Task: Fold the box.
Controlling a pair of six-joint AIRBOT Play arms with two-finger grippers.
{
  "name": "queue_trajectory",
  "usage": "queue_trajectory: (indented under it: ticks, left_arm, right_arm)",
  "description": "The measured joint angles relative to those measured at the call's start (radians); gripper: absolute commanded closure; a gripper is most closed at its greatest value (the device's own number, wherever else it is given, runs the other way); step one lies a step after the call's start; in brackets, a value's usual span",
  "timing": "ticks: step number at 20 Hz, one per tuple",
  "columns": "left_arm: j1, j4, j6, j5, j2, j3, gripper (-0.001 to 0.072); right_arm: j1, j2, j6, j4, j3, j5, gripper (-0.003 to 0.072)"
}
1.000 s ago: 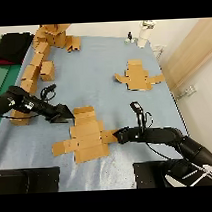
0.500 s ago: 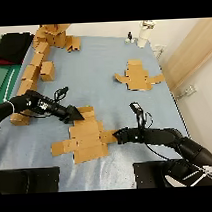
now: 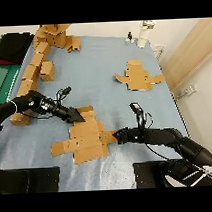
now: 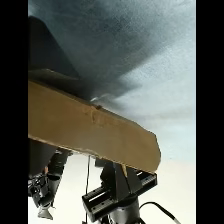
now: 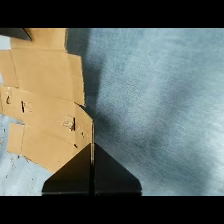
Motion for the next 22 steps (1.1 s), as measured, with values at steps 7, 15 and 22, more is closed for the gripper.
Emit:
queue_trajectory:
  ticks: [7,15,22]
  left_arm:
    - [0.024,0.016,0.026,-0.009,0.000,0.000,0.0606]
    - [0.029,0.000,0.129,-0.049,0.000,0.000,0.0698]
    - [-0.058,-0.052,0.279,-0.033,0.044,0.000,0.0699]
  right_arm:
    - [0.000,0.000,0.001,0.000,0.000,0.000,0.0681]
    - [-0.027,0.000,0.001,-0.036,0.026,0.034,0.0221]
    - [-0.150,0.010,0.037,-0.092,0.212,-0.029,0.0682]
